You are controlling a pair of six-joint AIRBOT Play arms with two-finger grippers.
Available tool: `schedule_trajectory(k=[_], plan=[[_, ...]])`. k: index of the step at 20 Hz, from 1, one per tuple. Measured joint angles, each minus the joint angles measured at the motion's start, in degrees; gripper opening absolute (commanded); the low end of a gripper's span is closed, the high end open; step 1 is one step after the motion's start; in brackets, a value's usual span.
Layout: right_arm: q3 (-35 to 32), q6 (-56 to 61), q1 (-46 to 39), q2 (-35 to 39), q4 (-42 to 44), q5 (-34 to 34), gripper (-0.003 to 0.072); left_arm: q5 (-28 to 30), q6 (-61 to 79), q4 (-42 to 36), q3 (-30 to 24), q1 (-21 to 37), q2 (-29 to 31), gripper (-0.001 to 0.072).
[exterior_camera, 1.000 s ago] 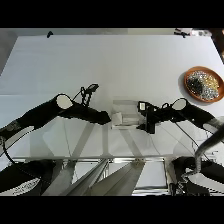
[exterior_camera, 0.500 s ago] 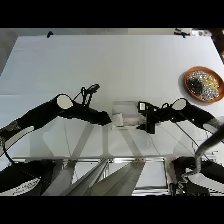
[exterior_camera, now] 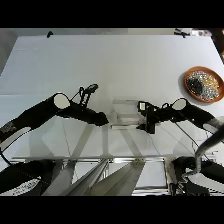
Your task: Fold the box and place the chain.
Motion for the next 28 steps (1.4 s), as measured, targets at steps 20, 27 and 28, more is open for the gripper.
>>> schedule_trajectory(k=[20,27,28], plan=[[0.0,-0.04,0.0,0.0,-0.02,0.0,0.0341,1.42,3.67,-5.92,0.15,-1.09,0.22,0.064],[0.0,-0.04,0.0,0.0,-0.02,0.0,0.0341,5.22,-0.52,-3.93,2.23,-3.74,-2.1,0.0624],[0.0,-0.04,0.0,0.0,-0.02,0.0,0.0341,5.55,-2.14,-2.58,3.15,-4.28,-2.64,0.0612]])
